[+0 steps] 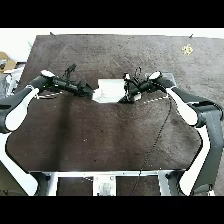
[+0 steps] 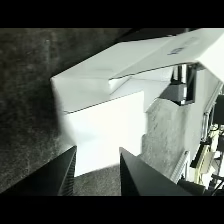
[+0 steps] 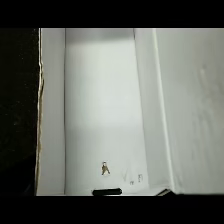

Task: Fold the box and place the chain.

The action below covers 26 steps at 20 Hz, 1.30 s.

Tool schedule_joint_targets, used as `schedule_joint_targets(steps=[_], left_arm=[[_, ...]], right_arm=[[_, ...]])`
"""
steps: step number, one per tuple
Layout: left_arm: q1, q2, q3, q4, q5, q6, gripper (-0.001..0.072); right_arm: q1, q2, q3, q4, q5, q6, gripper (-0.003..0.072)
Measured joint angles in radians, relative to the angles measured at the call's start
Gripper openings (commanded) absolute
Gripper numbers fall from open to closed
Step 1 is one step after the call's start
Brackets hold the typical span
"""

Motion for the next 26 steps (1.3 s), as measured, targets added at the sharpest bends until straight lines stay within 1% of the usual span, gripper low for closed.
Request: schedule_joint_targets(steps=[8,11,16,18,19,23,24,26], left_arm=[[-0.028,0.002,0.027,0.025,-0.019,-0.025,0.031],[0.006,0.005,0.03,0.059,-0.043,-0.043,0.0309],[0.09,0.005,0.029,0.126,-0.12,-0.065,0.03],[0.107,0.005,0.022,0.165,-0.124,-0.076,0.0287],[0.111,0.005,0.014,0.177,-0.12,-0.081,0.0271],[0.081,0.005,-0.031,0.188,-0.04,-0.086,0.0274],[0.073,0.004,-0.04,0.172,-0.017,-0.081,0.0303],[0.058,-0.008,-0.053,0.118,0.02,-0.059,0.0312]], right_arm=[[0.0,0.0,0.0,0.0,0.0,0.0,0.0509],[0.0,0.0,0.0,0.0,0.0,0.0,0.0509],[0.0,0.0,0.0,0.0,0.0,0.0,0.0509],[0.0,0.0,0.0,0.0,0.0,0.0,0.0509],[0.0,0.0,0.0,0.0,0.0,0.0,0.0509],[0.0,0.0,0.0,0.0,0.0,0.0,0.0509],[0.0,0.0,0.0,0.0,0.0,0.0,0.0509],[0.0,0.0,0.0,0.0,0.0,0.0,0.0509]])
